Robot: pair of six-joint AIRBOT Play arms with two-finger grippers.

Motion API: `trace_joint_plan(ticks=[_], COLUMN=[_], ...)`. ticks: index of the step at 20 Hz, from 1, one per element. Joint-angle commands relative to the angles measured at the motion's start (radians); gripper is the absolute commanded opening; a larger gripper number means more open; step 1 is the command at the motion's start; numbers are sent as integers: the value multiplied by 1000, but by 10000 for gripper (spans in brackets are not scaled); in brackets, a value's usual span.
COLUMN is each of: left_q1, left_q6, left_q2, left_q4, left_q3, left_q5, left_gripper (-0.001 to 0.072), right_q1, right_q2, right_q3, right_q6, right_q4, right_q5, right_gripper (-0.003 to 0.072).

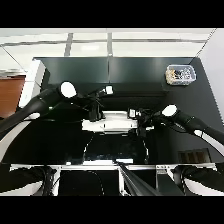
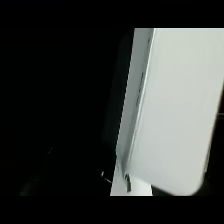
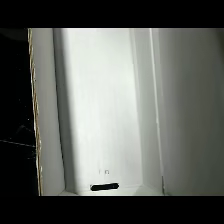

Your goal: Fold the box and place the chain.

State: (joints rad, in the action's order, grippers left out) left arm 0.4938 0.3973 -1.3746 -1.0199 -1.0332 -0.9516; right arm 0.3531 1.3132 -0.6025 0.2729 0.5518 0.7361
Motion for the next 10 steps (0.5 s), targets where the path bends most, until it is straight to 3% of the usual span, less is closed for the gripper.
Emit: trace_joint_plan(ticks=[1, 3, 4, 5, 6, 8, 10], left_q1=[-21, -38, -49, -56, -60, -48, -8], left_q6=[286, 475, 529, 531, 527, 492, 387], left_q2=[98, 140, 148, 147, 145, 145, 145], left_q4=[-179, -229, -207, -160, -61, 168, 336], left_q3=[-8, -8, -8, -6, 13, 93, 197], left_q5=[-143, -291, -381, -455, -492, -455, -298], left_gripper=[712, 661, 452, 139, 25, 25, 25], right_q1=[0, 0, 0, 0, 0, 0, 0], right_q2=[1, 1, 1, 1, 1, 1, 1], right_q3=[-1, -1, -1, -1, -1, -1, -1], right_q6=[0, 1, 1, 0, 1, 0, 1], right_q4=[0, 0, 2, 2, 2, 2, 2], right_q5=[1, 3, 4, 4, 4, 4, 3], right_gripper=[485, 467, 320, 311, 312, 312, 312])
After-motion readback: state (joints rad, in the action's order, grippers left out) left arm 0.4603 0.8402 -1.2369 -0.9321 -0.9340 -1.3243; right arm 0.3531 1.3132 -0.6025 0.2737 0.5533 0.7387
